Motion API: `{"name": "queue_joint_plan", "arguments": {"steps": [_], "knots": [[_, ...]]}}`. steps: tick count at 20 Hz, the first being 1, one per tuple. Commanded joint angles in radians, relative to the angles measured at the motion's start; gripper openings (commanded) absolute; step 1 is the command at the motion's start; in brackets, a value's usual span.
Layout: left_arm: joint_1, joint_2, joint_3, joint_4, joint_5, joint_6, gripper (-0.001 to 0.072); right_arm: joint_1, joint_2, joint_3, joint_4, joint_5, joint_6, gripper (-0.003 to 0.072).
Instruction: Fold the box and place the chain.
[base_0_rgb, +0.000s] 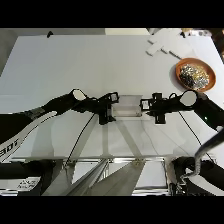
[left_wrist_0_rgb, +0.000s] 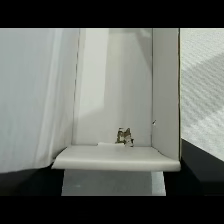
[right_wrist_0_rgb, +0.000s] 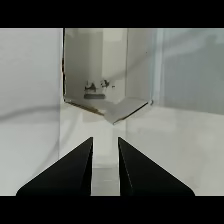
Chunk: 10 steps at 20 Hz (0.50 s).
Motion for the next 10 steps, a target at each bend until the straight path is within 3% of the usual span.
{"name": "queue_joint_plan", "arguments": {"steps": [1,10], "knots": [[0.000,0.000,0.000,0.000,0.000,0.000,0.0012,0.001,-0.034,-0.005,0.032,-0.021,-0.059,0.0155],[0.000,0.000,0.000,0.000,0.000,0.000,0.0012,0.001,-0.084,-0.005,0.109,-0.030,-0.079,0.0155]]}}
